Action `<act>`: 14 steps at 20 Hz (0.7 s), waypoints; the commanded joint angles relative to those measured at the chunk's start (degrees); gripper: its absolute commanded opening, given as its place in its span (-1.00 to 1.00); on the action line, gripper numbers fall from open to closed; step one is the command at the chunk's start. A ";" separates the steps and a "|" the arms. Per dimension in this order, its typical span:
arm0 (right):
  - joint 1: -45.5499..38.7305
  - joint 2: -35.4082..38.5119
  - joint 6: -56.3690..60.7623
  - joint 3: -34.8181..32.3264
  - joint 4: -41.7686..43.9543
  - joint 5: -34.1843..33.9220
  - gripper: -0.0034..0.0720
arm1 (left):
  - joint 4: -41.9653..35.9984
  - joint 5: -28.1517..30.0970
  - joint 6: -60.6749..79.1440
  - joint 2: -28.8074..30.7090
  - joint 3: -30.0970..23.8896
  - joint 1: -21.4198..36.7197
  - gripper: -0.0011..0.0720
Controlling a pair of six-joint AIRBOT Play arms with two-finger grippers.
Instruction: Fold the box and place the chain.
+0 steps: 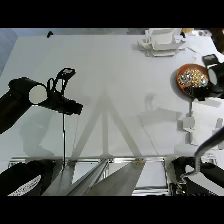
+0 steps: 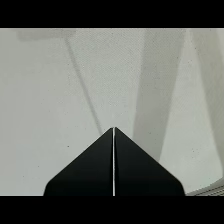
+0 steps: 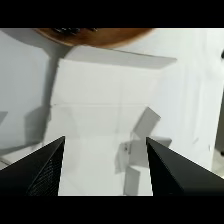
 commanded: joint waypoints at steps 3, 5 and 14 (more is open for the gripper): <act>-17.11 -0.20 0.26 -0.68 6.08 6.10 0.47 | 0.02 0.00 0.02 -0.04 0.00 0.00 -0.94; -21.05 -0.20 0.15 -1.62 6.51 6.69 0.46 | 0.02 0.00 0.02 -0.04 0.00 0.00 -0.94; -25.57 -3.96 -1.05 -6.69 1.07 4.61 0.42 | 0.02 0.02 0.02 -0.04 0.00 0.00 -0.94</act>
